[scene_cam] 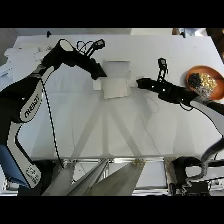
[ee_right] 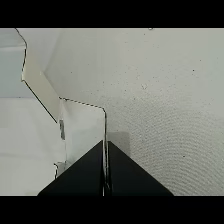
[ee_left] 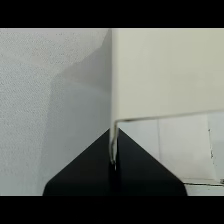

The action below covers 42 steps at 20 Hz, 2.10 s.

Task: Fold the box and place the chain.

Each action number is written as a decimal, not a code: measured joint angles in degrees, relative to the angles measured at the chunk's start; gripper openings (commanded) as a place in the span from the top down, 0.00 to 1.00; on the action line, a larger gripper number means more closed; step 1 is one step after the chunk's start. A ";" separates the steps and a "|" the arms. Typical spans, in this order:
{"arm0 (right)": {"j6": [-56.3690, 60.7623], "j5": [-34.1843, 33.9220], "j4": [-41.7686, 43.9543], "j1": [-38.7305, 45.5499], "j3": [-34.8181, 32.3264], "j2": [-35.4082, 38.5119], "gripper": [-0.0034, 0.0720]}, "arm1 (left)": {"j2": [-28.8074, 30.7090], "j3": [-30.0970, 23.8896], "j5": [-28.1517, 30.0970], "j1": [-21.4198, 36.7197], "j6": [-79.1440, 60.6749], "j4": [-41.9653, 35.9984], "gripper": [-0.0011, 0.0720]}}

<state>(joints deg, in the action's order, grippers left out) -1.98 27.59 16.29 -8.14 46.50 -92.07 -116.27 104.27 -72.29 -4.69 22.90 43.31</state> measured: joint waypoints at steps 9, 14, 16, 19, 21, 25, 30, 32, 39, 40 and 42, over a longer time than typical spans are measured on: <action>0.02 0.02 0.00 0.00 0.00 0.02 0.93 | 0.00 0.00 -0.26 0.00 -0.70 0.00 0.97; 0.04 0.20 0.02 0.00 0.00 0.00 0.89 | 0.00 0.00 -0.42 0.00 -0.85 0.00 0.97; 0.26 0.59 0.11 -0.02 0.00 0.00 0.64 | 0.00 0.00 -0.68 -0.04 -0.87 0.00 0.97; 0.20 0.61 0.07 0.02 0.00 0.15 0.44 | 0.00 0.00 -0.70 -0.04 -0.98 0.00 0.98; 0.20 1.44 0.04 0.46 0.00 1.05 0.42 | 0.02 0.00 -0.92 -0.04 -1.09 -0.02 0.98; 0.20 3.80 0.02 3.13 0.00 5.49 0.42 | 0.83 0.00 -4.13 -0.04 -3.28 -1.05 0.99; 0.22 5.90 -2.78 7.15 0.00 12.90 0.43 | 4.09 0.00 -7.15 -1.84 -5.42 -1.66 0.99; 0.61 6.19 -6.05 8.02 0.00 15.10 0.43 | 5.75 0.00 -7.78 -3.28 -5.81 -0.46 0.99; 5.55 6.43 -15.74 8.90 -0.02 18.34 0.43 | 13.31 -3.48 -9.40 -5.55 -2.43 5.18 0.99; 5.75 6.34 -16.33 8.92 -0.02 18.43 0.43 | 14.84 -5.18 -9.40 -5.55 -1.95 6.16 0.99; 6.19 6.25 -17.07 8.94 0.00 18.58 0.43 | 17.92 -9.70 -9.22 -5.73 -1.90 7.52 0.99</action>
<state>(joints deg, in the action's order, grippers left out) 4.21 33.85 -0.78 0.80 46.50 -73.49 -98.35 94.56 -81.52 -10.41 20.99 50.83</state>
